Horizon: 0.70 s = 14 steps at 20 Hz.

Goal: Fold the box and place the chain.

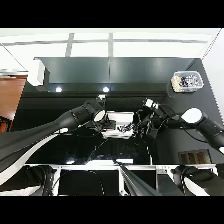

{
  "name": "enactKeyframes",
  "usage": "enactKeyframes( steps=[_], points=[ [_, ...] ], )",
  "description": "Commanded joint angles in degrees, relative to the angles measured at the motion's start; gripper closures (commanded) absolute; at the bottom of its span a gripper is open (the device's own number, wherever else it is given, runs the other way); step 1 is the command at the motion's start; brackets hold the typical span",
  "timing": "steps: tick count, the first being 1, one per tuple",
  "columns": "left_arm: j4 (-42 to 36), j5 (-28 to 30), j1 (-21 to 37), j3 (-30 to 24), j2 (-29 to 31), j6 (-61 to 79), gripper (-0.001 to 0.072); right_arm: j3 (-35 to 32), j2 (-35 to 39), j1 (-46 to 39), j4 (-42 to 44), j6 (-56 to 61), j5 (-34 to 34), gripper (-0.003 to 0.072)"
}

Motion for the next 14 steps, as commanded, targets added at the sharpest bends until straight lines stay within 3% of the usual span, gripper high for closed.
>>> enactKeyframes(
  steps=[1, 7, 14],
  points=[
    [0.00, 0.02, 0.00, 0.00, 0.00, 0.02, 0.0678, 6.43, 4.02, -0.04, -2.86, 13.70, 9.25, 0.0680],
    [0.00, 0.02, 0.00, 0.00, 0.00, 0.00, 0.0678, 20.13, 4.39, -0.04, 3.26, 21.09, 21.57, 0.0680],
    [0.00, 0.02, 0.00, 0.00, 0.00, 0.02, 0.0678, 26.08, 4.35, -0.02, 17.14, 25.40, 22.12, 0.0680]
  ],
)
